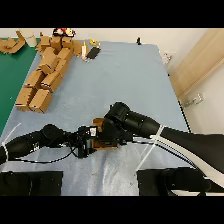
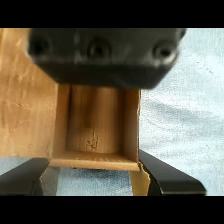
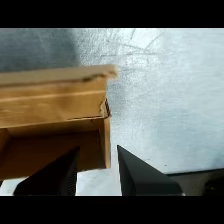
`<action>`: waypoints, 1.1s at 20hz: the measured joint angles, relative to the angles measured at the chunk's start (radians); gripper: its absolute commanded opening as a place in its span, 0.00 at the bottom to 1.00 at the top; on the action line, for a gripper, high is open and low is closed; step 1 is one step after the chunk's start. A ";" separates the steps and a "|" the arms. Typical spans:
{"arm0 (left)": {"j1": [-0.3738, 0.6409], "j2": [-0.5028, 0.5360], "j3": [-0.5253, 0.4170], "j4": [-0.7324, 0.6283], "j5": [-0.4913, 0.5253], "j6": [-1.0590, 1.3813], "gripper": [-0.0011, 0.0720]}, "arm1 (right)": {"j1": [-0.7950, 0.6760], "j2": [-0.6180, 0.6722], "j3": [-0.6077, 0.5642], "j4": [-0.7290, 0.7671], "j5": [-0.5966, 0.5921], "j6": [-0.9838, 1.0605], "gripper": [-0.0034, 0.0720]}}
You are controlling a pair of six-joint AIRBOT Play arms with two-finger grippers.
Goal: Fold the box.
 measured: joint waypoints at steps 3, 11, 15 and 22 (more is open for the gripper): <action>0.000 0.000 0.000 0.000 0.000 0.000 0.83 | 0.000 0.061 0.000 0.005 0.001 0.025 0.55; 0.000 0.000 0.000 0.000 -0.001 0.000 0.83 | -0.108 0.243 -0.060 -0.001 0.012 -0.001 0.04; 0.000 0.000 0.000 0.000 -0.001 0.000 0.83 | -0.346 0.266 -0.169 0.190 0.185 -0.283 0.04; 0.000 0.000 0.000 0.000 -0.001 0.000 0.83 | -0.741 0.127 -0.302 0.792 0.341 -1.081 0.04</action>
